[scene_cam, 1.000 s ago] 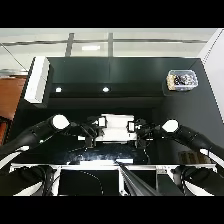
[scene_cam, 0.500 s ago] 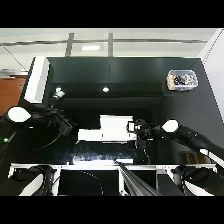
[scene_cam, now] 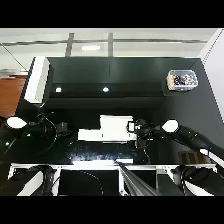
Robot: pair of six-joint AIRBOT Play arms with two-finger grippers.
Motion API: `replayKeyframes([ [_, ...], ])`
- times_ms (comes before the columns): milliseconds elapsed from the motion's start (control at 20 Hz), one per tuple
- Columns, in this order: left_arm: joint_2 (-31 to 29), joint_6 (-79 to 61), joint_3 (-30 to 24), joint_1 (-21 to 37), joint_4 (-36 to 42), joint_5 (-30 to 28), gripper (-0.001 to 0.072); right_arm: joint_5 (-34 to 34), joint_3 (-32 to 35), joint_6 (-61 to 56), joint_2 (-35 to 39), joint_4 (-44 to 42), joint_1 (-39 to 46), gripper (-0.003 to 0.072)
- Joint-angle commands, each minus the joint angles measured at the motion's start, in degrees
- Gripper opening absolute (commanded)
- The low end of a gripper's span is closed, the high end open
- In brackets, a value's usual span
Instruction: Fold the box and place the chain.
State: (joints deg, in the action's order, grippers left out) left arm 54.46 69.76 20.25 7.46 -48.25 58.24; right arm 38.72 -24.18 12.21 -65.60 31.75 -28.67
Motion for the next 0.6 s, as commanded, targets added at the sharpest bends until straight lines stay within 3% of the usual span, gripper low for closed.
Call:
replayKeyframes([
  [0, 5.1, 2.6, -1.1, 0.5, 2.3, 2.1, 0.0034, 0.0, 0.0, 0.0, 0.0, 0.0, 0.0, 0.0566],
  [350, 19.5, -18.4, -1.1, 0.4, 22.3, 4.7, 0.0031, 0.0, 0.0, 0.0, 0.0, 0.0, 0.0, 0.0566],
  [550, 21.3, -24.7, -1.0, -0.9, 22.6, 6.0, 0.0031, 0.0, 0.0, 0.0, 0.0, 0.0, 0.0, 0.0566],
])
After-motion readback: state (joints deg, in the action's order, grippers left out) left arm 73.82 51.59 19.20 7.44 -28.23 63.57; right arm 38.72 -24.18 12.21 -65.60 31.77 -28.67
